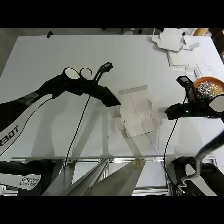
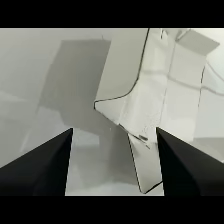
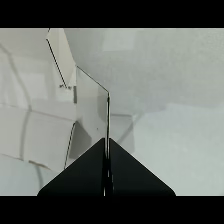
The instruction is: Fold the box and place the chain.
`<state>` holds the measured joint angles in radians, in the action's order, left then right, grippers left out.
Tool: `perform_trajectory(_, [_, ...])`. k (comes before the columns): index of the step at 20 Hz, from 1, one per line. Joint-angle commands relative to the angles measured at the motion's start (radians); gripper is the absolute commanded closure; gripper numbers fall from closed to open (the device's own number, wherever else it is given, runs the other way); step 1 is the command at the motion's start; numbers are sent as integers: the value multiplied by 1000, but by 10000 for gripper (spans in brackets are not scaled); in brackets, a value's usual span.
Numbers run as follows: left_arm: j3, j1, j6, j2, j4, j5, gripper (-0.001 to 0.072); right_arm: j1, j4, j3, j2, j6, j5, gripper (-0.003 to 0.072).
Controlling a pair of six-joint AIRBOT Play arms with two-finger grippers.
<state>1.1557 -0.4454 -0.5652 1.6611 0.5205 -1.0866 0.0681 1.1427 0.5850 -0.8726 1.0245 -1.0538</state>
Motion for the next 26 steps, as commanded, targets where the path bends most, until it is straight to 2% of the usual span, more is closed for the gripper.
perform_trajectory(1, [37, -21, -10, 64, 29, -44, 128, 0, 0, 0, 1, 0, 0, 667])
perform_trajectory(6, [37, -80, 69, 92, -45, 5, 133, 0, 1, 0, 0, 0, 0, 667])
perform_trajectory(11, [37, -92, 115, 137, -117, 10, 153, 0, 1, 0, 1, 0, 0, 667])
perform_trajectory(12, [37, -92, 136, 141, -143, 12, 193, 0, 1, 0, 1, 0, 0, 667])
perform_trajectory(13, [37, -92, 139, 142, -151, 14, 324, 0, 1, 0, 1, 0, -1, 667])
perform_trajectory(16, [37, -89, 139, 142, -126, 2, 457, 0, 4, 0, 1, 0, -2, 667])
perform_trajectory(17, [37, -89, 139, 142, -106, -2, 471, 0, 4, 0, 1, 0, -2, 667])
perform_trajectory(18, [37, -90, 140, 142, -84, -10, 557, 0, 4, 0, 1, 0, -2, 667])
perform_trajectory(21, [37, -90, 159, 141, -14, -26, 594, 0, 4, 0, 1, 0, -3, 667])
perform_trajectory(22, [37, -90, 179, 138, -5, -24, 675, 0, 3, 0, 1, 0, -4, 667])
perform_trajectory(23, [37, -90, 217, 135, -4, -24, 680, 0, -1, 0, 1, 0, -5, 664])
perform_trajectory(24, [37, -91, 261, 129, -4, -20, 707, 0, -13, 1, 1, 0, -5, 637])
perform_trajectory(26, [37, -98, 311, 109, -2, 7, 705, 0, -34, 2, 1, 0, -8, 497])
